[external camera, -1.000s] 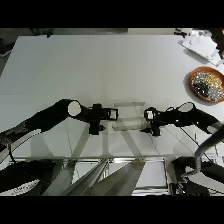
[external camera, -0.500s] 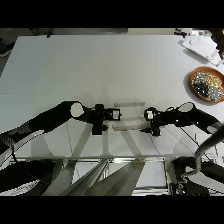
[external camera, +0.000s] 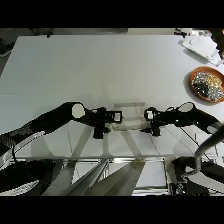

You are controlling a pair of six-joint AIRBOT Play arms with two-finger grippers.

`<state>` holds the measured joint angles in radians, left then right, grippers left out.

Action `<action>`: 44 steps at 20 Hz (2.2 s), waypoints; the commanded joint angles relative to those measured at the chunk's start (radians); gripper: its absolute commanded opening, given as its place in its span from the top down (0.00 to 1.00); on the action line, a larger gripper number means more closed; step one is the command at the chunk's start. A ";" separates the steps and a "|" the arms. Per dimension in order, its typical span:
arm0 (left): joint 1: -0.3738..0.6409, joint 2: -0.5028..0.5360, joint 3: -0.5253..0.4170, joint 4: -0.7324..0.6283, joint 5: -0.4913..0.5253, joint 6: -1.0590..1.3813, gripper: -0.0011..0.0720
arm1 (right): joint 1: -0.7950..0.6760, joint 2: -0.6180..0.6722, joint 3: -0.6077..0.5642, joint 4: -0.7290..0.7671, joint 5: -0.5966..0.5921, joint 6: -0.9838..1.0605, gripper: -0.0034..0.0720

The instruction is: Fold the box and place the chain.

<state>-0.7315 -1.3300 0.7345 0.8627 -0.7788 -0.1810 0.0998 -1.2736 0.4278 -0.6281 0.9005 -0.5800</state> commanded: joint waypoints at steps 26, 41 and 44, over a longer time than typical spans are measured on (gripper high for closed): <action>-0.100 -0.078 -0.001 -0.151 0.186 0.001 0.52 | 0.001 0.001 0.000 0.000 0.000 0.000 0.41; -0.100 -0.079 -0.001 -0.242 0.252 0.002 0.60 | 0.001 0.001 0.000 0.000 0.000 0.000 0.41; -0.100 -0.086 -0.001 -0.244 0.251 0.001 0.32 | 0.001 0.001 0.000 0.000 0.000 0.000 0.41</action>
<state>-0.8318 -1.4113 0.7338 0.6239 -0.5377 -0.1787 0.0994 -1.2736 0.4282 -0.6273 0.8997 -0.5777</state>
